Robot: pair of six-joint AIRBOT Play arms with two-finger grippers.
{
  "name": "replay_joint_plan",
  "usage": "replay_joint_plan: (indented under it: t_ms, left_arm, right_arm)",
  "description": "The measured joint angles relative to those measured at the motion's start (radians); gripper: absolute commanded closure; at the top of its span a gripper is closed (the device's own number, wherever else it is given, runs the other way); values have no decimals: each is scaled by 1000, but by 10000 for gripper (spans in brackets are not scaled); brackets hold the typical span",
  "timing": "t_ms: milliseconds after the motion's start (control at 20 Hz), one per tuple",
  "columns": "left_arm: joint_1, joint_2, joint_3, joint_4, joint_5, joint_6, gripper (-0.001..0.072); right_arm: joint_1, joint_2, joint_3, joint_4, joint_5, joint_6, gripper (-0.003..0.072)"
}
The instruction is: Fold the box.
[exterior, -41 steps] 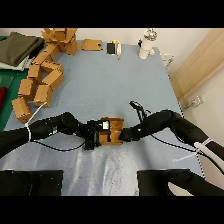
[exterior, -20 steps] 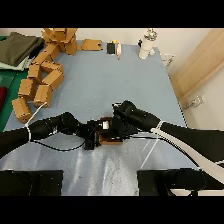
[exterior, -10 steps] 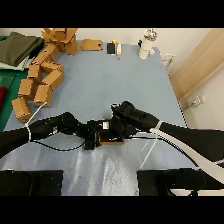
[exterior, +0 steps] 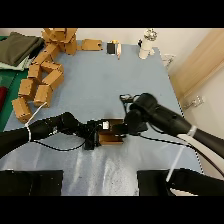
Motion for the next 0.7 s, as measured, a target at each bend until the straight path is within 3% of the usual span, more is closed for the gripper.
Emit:
replay_joint_plan:
  t_ms: [50, 100, 150, 300, 500, 700]
  left_arm:
    - [0, 0, 0, 0, 0, 0, 257]
    - [0, 0, 0, 0, 0, 0, 258]
    - [0, 0, 0, 0, 0, 0, 257]
    - [0, 0, 0, 0, 0, 0, 257]
    - [0, 0, 0, 0, 0, 0, 257]
    - [0, 0, 0, 0, 0, 0, 257]
  right_arm:
    - [-32, 17, 0, -31, -13, -5, 607]
    - [-75, 26, -1, -56, -22, -21, 608]
    - [-132, 27, -3, -68, -21, -52, 666]
    - [-343, -31, -11, 29, 66, -221, 681]
    - [-550, -203, -14, 514, 178, -693, 682]
    - [-578, -339, -4, 975, 134, -1173, 683]
